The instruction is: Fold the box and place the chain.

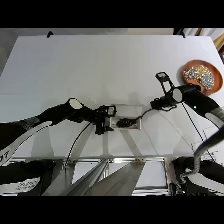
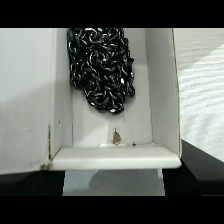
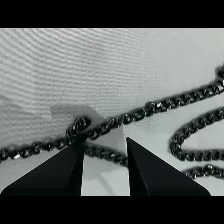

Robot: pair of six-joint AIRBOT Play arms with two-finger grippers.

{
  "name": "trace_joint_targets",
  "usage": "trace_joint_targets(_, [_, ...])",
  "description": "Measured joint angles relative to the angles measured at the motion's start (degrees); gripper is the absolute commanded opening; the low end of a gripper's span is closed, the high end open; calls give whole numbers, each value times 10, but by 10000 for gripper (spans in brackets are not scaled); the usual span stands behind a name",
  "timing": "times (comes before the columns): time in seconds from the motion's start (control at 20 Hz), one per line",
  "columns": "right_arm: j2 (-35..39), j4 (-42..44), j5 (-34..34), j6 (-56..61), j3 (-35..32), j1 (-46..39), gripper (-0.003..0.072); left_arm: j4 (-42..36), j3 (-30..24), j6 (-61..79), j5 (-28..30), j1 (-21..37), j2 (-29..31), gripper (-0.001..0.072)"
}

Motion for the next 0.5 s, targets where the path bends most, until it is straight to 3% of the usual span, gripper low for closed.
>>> trace_joint_targets(0.25, [-23,31,-21,0,1,-1,282,0,0,0,0,0,0,253])
trace_joint_targets(0.4, [-30,42,-20,0,0,0,78,0,0,0,0,0,0,253])
trace_joint_targets(0.5, [-32,47,-15,0,0,4,30,0,0,0,0,0,0,253])
